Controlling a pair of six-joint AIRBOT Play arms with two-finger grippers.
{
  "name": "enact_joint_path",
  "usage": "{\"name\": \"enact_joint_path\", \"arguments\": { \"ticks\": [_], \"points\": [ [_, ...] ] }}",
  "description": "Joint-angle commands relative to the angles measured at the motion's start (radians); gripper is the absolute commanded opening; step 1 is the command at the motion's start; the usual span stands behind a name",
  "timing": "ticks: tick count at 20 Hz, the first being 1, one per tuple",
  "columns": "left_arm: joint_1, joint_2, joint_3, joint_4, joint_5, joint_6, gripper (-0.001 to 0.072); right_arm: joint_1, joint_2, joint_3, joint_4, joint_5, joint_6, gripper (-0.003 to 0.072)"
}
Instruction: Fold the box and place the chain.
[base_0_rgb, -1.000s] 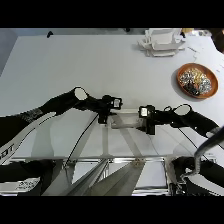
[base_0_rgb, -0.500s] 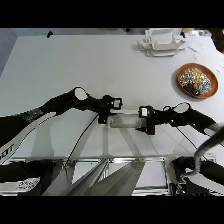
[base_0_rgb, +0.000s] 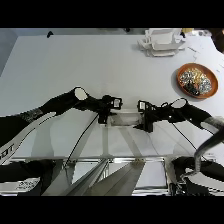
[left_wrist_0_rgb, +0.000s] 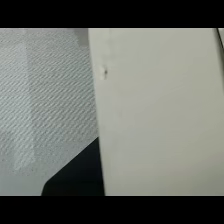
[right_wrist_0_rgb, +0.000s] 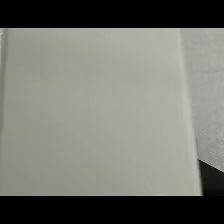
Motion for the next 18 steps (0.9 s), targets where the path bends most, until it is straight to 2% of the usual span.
{"name": "enact_joint_path", "arguments": {
  "ticks": [1,4,5,6,15,16,18],
  "points": [
    [0.0,0.001,0.0,0.0,0.0,0.001,0.0012,-0.034,-0.008,0.002,0.0,0.016,0.003,0.0639],
    [0.0,0.001,0.0,0.0,0.0,0.001,0.0012,-0.056,-0.009,0.002,0.0,0.013,-0.014,0.0632],
    [0.0,0.001,0.0,0.001,0.0,0.001,0.0012,-0.056,-0.013,0.002,0.003,0.02,-0.027,0.0556],
    [0.0,0.001,0.0,0.001,0.0,0.001,0.0012,-0.056,-0.021,0.002,0.004,0.037,-0.049,0.0511],
    [0.0,0.001,0.0,0.0,0.0,0.001,0.0012,-0.055,-0.043,0.002,0.009,0.026,-0.087,0.0497],
    [0.0,0.001,0.0,0.0,0.0,0.001,0.0012,-0.055,-0.043,0.002,0.008,0.023,-0.087,0.0469],
    [0.0,0.001,0.0,0.001,0.0,0.001,0.0012,-0.055,-0.043,0.002,0.008,0.017,-0.087,0.0458]
  ]
}}
